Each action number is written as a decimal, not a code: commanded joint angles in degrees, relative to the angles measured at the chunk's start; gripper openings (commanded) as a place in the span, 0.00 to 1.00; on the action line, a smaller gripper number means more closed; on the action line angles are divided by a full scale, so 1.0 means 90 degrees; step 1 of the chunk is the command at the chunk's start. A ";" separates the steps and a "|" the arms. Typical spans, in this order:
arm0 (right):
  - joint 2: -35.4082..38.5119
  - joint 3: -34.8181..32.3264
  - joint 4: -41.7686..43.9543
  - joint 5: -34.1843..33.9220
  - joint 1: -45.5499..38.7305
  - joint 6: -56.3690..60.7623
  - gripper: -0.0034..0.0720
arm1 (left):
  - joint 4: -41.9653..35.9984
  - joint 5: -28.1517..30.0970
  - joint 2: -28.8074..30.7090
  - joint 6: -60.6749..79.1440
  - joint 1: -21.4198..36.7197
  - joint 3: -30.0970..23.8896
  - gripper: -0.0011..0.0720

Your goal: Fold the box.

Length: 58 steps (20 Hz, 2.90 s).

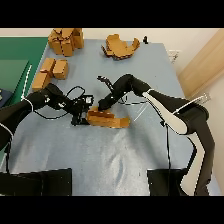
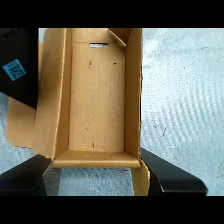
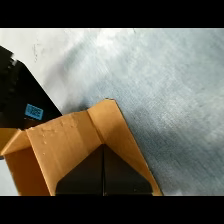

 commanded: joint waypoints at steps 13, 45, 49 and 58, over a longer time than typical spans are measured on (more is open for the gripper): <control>0.5255 -0.4736 -0.1989 0.1957 -0.0221 -0.2482 0.14 | -0.0007 -0.0036 -0.0002 -0.0153 0.0015 0.0005 0.42; 0.3531 -0.5005 -0.0491 0.4044 0.0954 -0.4386 0.30 | -0.0010 -0.0027 -0.0002 -0.0148 0.0012 0.0005 0.42; 0.3521 -0.4993 -0.0457 0.4214 0.0974 -0.4350 0.77 | -0.0010 -0.0029 -0.0002 -0.0148 0.0012 0.0005 0.42; 0.3519 -0.4988 -0.0454 0.4267 0.0974 -0.4354 0.23 | -0.0017 -0.0024 -0.0002 -0.0146 0.0007 0.0005 0.42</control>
